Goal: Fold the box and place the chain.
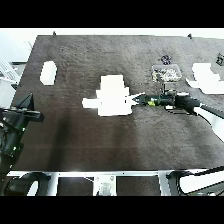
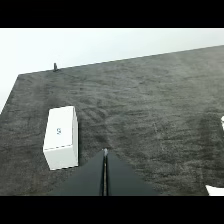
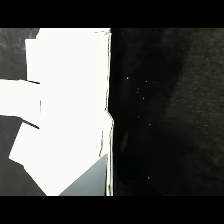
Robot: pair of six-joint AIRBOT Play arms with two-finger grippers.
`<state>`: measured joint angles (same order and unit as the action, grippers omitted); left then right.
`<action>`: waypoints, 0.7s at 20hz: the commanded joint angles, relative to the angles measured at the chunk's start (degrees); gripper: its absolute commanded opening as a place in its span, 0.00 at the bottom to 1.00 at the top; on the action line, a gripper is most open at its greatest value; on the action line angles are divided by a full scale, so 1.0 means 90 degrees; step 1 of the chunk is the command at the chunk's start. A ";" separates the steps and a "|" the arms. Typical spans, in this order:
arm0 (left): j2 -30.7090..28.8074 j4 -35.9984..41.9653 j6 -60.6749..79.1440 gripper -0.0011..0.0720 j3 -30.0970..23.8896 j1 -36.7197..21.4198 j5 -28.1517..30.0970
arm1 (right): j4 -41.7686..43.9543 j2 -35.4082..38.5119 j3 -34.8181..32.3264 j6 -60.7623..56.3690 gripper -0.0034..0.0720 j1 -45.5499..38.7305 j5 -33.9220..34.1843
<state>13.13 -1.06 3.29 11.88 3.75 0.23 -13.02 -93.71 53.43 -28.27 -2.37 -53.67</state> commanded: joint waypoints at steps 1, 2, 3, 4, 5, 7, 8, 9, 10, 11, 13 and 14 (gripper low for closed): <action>-0.0005 0.0005 -0.0036 0.07 0.0005 0.0000 -0.0333 | 0.0078 0.0005 -0.0005 -0.0049 0.04 0.0107 0.0369; -0.0002 0.0005 -0.0034 0.13 0.0005 0.0000 -0.0415 | 0.0112 0.0005 -0.0005 -0.0046 0.04 0.0107 0.0369; 0.0032 0.0005 -0.0034 0.42 0.0007 0.0000 -0.0418 | 0.0109 0.0005 -0.0005 -0.0046 0.04 0.0104 0.0367; 0.0058 0.0002 -0.0029 0.62 0.0012 0.0000 -0.0425 | 0.0107 0.0005 -0.0005 -0.0046 0.04 0.0097 0.0367; 0.0121 0.0002 -0.0029 0.62 0.0032 0.0000 -0.0423 | 0.0109 0.0005 -0.0005 -0.0046 0.04 0.0097 0.0367; 0.0452 0.0005 -0.0029 0.62 0.0177 0.0000 -0.0469 | 0.0109 0.0005 -0.0005 -0.0041 0.04 0.0097 0.0367; 0.0738 0.0002 -0.0029 0.62 0.0313 0.0000 -0.0498 | 0.0107 0.0005 -0.0005 -0.0036 0.04 0.0097 0.0367; 0.1112 0.0002 -0.0027 0.62 0.0500 0.0000 -0.0610 | 0.0102 0.0005 -0.0007 -0.0015 0.04 0.0097 0.0369; 0.1530 0.0000 -0.0027 0.62 0.0724 0.0000 -0.0719 | 0.0107 0.0005 -0.0007 -0.0017 0.04 0.0097 0.0372; 0.2030 -0.0002 -0.0022 0.62 0.1008 0.0000 -0.0901 | 0.0109 0.0005 -0.0007 0.0010 0.04 0.0100 0.0374; 0.3050 -0.0002 0.0000 0.62 0.1647 0.0000 -0.1413 | 0.0090 0.0005 -0.0049 0.0007 0.04 0.0097 0.0464; 0.3546 -0.0002 -0.0002 0.62 0.1979 0.0000 -0.1673 | 0.0104 0.0005 -0.0102 0.0005 0.04 0.0097 0.0537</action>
